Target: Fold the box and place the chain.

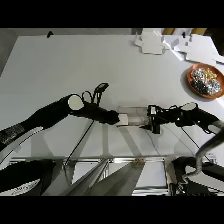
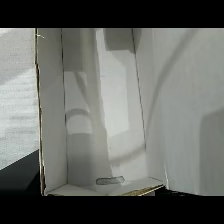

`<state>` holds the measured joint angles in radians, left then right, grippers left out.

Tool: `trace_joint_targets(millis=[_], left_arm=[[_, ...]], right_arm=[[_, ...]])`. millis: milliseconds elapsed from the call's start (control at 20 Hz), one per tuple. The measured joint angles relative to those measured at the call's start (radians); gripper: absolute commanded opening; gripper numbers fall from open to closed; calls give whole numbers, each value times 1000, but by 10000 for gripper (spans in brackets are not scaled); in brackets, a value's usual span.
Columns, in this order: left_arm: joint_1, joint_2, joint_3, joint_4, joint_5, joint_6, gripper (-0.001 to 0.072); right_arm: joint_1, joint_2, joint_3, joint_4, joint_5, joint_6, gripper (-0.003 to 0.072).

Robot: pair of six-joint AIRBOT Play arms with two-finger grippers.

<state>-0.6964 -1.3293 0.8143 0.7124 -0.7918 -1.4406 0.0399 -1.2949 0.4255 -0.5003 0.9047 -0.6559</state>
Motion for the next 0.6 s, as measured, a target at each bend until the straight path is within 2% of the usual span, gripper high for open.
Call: trace_joint_targets(millis=[300, 600], left_arm=[[-41, -61, 96, 134, -19, -175, 278], [-103, -127, 221, 322, -102, -439, 276]], right_arm=[[0, 0, 0, 0, 0, 0, 478], [0, 0, 0, 0, 0, 0, 478]])
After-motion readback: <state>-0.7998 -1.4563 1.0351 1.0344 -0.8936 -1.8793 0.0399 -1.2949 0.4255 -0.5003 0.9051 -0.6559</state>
